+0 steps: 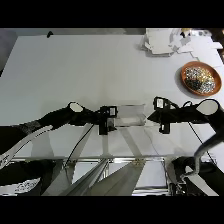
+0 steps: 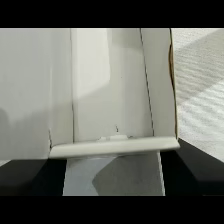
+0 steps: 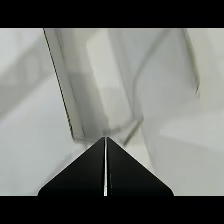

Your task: Fold the box and place the chain.

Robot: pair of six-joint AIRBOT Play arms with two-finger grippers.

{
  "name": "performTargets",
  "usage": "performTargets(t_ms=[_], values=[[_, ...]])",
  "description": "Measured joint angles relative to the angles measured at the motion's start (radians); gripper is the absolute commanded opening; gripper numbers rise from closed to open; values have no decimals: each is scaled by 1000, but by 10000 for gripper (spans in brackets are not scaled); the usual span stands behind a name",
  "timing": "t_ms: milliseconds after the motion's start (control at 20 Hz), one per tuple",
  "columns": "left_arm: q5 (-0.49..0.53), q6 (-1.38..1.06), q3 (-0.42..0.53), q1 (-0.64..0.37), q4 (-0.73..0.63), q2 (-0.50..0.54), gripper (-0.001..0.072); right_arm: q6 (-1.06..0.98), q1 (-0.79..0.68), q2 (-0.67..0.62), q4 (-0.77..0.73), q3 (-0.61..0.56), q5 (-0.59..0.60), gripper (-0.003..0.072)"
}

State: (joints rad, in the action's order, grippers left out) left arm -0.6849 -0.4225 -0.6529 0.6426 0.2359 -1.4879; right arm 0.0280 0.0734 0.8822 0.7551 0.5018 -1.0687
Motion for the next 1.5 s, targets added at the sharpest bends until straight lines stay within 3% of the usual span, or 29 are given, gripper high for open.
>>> performTargets(t_ms=[250,450,600,1150,1500], values=[[0,0,0,0,0,0,136,59,56,30,-237,0,147,19],[0,0,0,0,0,0,136,26,124,143,-301,0,378,19],[0,0,0,0,0,0,136,-16,145,214,-311,0,467,19],[-4,-1,0,0,3,0,136,-137,156,247,-183,19,389,19],[3,2,0,0,-1,0,136,-209,157,72,-85,89,296,18]])
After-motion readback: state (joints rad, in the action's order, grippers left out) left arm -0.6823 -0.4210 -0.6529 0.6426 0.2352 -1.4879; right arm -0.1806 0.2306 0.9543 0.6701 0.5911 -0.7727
